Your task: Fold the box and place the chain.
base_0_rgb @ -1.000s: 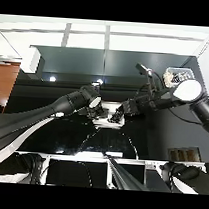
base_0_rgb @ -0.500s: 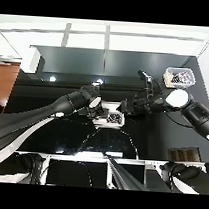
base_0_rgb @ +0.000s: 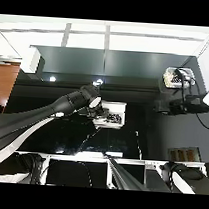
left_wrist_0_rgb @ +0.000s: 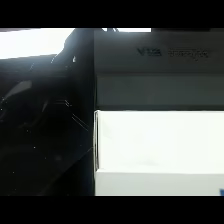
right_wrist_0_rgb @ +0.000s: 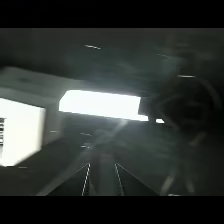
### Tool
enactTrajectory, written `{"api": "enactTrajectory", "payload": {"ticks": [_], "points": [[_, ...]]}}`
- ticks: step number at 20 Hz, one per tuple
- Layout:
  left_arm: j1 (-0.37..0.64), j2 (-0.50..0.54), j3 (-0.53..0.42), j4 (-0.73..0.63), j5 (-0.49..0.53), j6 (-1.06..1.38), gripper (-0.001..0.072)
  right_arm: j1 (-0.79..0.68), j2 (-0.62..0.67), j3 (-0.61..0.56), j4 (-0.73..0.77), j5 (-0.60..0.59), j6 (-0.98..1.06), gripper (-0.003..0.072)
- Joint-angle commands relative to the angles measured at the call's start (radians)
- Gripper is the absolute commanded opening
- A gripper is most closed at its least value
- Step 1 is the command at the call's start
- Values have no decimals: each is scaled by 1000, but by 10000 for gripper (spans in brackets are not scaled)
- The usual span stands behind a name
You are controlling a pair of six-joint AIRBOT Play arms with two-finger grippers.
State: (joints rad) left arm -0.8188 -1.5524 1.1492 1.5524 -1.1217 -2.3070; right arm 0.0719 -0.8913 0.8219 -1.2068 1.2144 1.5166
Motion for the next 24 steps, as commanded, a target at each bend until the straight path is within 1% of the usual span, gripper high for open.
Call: {"api": "enactTrajectory", "payload": {"ticks": [1,2,3,4,5,7,9,10,12,14,16,17,18,19,20,21,22,23,24], "points": [[5,-1,10,2,-15,21,29,-38,35,-14,-76,38,20,204],[6,0,21,3,-19,18,38,-35,35,-17,-73,34,20,204],[6,2,38,4,-27,10,219,-35,35,-19,-72,29,20,204],[5,7,53,5,-28,6,532,-35,35,-19,-73,23,20,204],[4,18,68,9,-28,9,712,-35,35,-19,-72,14,20,204],[-2,72,74,28,-31,103,708,-35,35,-19,-73,2,20,204],[-15,154,69,79,-74,236,708,-36,35,-19,-73,-7,20,204],[-16,204,58,108,-93,277,708,-36,35,-19,-73,-8,20,204],[10,332,-6,169,-117,341,708,-36,35,-19,-73,-10,20,204],[100,471,-103,147,-121,345,708,-36,35,-19,-72,-19,20,204],[235,601,-233,91,-70,357,708,-36,35,-19,-72,-42,20,204],[312,650,-300,22,-22,411,708,-36,35,-19,-69,-52,20,204],[402,681,-369,-92,27,487,708,-36,35,-19,-64,-61,20,204],[481,689,-425,-226,61,573,708,-36,35,-19,-61,-68,21,204],[557,681,-480,-389,89,719,708,-36,35,-19,-56,-74,21,204],[620,660,-526,-570,95,917,709,-36,34,-19,-52,-76,21,204],[669,624,-554,-723,64,1099,709,-36,34,-19,-50,-75,21,204],[705,573,-562,-829,6,1255,710,-35,34,-19,-48,-74,21,204],[721,510,-560,-883,-51,1402,712,-35,34,-19,-46,-75,21,204]]}}
